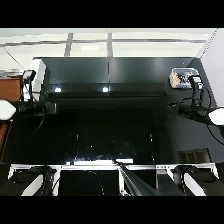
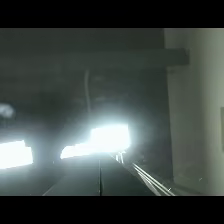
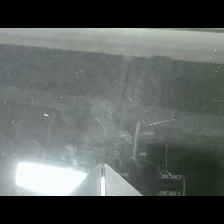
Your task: Fold the box and place the chain.
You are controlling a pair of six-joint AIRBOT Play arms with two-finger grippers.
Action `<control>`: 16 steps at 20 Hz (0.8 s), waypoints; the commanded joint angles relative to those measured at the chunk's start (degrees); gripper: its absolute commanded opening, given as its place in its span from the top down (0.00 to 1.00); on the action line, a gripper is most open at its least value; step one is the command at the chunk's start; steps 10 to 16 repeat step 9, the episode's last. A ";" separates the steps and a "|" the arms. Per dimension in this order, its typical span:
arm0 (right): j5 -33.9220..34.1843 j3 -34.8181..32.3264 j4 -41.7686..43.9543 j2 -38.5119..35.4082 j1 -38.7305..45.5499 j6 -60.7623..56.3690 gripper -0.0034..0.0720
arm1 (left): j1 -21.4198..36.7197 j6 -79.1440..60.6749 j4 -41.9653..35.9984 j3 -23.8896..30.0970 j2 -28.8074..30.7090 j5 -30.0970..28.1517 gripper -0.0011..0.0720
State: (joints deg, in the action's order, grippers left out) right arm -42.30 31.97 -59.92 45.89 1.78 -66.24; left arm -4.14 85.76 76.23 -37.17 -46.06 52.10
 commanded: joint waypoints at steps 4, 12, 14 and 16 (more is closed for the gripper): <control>0.13 -0.13 -0.24 0.02 -0.09 0.09 0.93 | 0.22 0.20 -0.42 5.40 3.39 -3.08 0.95; 0.13 -0.13 -0.26 0.02 -0.09 0.07 0.93 | 0.22 0.20 -0.42 5.40 3.39 -3.10 0.95; 0.13 -0.13 -0.26 0.02 -0.09 0.07 0.93 | 0.22 0.20 -0.42 5.40 3.39 -3.10 0.95; 0.13 -0.13 -0.26 0.02 -0.09 0.07 0.93 | 0.22 0.20 -0.42 5.40 3.39 -3.10 0.95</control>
